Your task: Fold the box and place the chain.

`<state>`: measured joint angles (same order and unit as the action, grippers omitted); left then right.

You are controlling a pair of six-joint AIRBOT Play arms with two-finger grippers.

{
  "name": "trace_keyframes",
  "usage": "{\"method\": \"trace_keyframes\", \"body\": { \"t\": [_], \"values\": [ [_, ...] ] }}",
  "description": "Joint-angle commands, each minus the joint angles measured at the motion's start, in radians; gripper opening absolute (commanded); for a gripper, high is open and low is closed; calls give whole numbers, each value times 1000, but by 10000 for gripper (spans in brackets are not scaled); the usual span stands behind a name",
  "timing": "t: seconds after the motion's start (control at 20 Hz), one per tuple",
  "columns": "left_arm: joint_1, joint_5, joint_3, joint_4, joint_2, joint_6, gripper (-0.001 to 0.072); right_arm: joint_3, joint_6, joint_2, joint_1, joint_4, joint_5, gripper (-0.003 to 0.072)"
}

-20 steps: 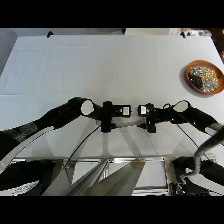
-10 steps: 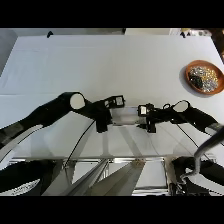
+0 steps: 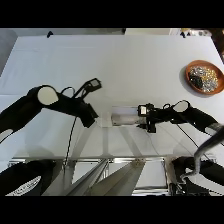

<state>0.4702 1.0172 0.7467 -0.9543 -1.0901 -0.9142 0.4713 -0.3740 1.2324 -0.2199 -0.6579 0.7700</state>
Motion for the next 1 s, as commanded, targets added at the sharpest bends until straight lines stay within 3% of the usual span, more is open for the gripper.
{"method": "trace_keyframes", "body": {
  "t": [0.0,0.2,0.3,0.6,0.95],
  "values": [
    [-82,-120,-170,43,72,-242,4,0,0,0,0,0,0,320],
    [-134,-119,-297,246,16,-263,5,0,0,0,0,0,0,320],
    [-125,-134,-299,311,-36,-229,4,0,0,0,0,0,0,320],
    [-87,-303,-298,489,-147,-181,4,0,0,0,0,0,0,320],
    [-19,-334,-290,589,-167,-77,9,0,0,0,0,0,0,320]
  ]
}}
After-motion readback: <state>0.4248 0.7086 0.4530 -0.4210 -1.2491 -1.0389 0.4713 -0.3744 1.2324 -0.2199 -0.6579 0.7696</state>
